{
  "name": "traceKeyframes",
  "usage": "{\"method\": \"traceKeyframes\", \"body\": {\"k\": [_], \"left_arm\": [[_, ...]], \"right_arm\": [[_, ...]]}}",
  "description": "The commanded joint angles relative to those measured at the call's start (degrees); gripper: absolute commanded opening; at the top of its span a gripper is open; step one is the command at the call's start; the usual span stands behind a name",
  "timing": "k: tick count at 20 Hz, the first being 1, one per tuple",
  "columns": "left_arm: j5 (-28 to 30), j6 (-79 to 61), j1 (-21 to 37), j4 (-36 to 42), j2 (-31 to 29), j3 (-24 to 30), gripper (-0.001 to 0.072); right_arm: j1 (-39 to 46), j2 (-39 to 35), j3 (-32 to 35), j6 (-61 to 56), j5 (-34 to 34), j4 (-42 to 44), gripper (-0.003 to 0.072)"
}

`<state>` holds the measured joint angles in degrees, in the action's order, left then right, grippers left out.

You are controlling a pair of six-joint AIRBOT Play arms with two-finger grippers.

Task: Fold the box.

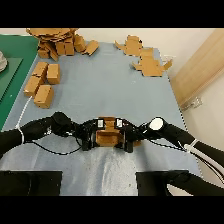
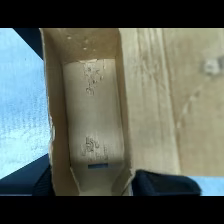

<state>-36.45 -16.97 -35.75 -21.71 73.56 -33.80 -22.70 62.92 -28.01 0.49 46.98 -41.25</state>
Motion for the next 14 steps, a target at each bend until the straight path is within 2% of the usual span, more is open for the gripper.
{"method": "traceKeyframes", "body": {"k": [1,2,6,9,12,14], "left_arm": [[0.3,0.0,0.0,0.0,0.0,-0.1,0.0345],[0.3,0.0,0.0,0.0,0.0,-0.1,0.0345],[0.3,0.0,0.0,0.0,0.0,-0.1,0.0345],[0.4,0.0,0.0,0.0,0.0,-0.1,0.0345],[0.3,0.0,0.0,0.0,0.0,-0.1,0.0345],[0.4,0.0,0.0,0.0,0.0,-0.1,0.0344]], "right_arm": [[1.2,-0.9,0.0,-0.3,0.5,-1.6,0.0694],[1.3,-0.9,0.0,-0.5,0.4,-2.6,0.0718],[3.0,-0.9,0.0,-0.5,2.9,-2.7,0.0718],[6.9,-2.7,0.0,-0.5,9.2,-3.6,0.0718],[12.4,-7.6,0.0,-1.2,16.1,-5.2,0.0717],[15.6,-12.5,0.0,-5.6,21.2,-2.6,0.0717]]}}
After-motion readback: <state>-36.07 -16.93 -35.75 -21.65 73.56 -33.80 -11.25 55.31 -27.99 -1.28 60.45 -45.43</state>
